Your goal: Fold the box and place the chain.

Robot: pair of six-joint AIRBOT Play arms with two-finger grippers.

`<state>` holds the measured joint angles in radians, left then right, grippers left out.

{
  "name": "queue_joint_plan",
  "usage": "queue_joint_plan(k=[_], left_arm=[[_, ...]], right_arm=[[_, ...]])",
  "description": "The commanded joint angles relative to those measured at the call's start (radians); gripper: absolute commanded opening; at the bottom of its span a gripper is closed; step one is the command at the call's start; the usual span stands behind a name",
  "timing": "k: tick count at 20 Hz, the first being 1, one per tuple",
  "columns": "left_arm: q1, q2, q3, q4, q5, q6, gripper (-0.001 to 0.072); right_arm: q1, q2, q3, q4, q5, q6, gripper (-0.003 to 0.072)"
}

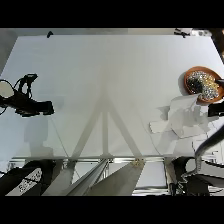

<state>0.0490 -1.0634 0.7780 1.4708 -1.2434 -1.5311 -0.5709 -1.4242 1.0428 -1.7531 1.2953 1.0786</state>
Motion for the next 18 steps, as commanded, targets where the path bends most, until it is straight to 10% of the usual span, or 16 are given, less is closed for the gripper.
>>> queue_joint_plan(k=[1, 4, 7, 18], left_arm=[[0.000, 0.001, -0.001, 0.000, 0.000, 0.000, 0.0700], [-0.001, 0.001, -0.001, 0.000, 0.000, 0.000, 0.0700], [0.000, 0.001, -0.001, 0.000, 0.000, 0.000, 0.0700], [0.000, 0.001, -0.001, 0.000, 0.000, 0.000, 0.0700]], right_arm=[[-0.004, -0.061, 0.001, 0.004, -0.006, -0.007, 0.0456], [-0.004, -0.105, 0.001, 0.008, 0.010, -0.003, 0.0387], [-0.003, -0.109, 0.001, 0.028, 0.026, -0.008, 0.0013], [0.155, 0.137, -0.071, 0.507, 0.075, -0.160, 0.0007]])
